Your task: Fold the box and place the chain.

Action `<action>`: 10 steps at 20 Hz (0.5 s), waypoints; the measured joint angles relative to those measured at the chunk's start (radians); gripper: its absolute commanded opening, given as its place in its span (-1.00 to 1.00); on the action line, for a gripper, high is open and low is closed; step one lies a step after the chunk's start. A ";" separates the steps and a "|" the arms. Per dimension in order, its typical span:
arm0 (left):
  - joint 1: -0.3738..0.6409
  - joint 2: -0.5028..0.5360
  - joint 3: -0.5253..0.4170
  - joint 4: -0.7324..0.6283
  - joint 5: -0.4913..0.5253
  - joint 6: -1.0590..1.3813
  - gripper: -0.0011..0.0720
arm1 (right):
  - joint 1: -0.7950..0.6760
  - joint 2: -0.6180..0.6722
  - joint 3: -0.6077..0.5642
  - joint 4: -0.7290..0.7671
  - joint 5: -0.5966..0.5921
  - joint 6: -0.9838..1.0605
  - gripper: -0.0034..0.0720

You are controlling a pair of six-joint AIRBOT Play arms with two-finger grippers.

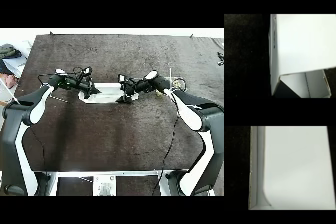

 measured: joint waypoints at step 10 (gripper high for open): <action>-0.002 0.000 0.000 -0.001 0.001 -0.001 -0.94 | -0.018 -0.027 0.014 0.016 0.035 0.006 0.66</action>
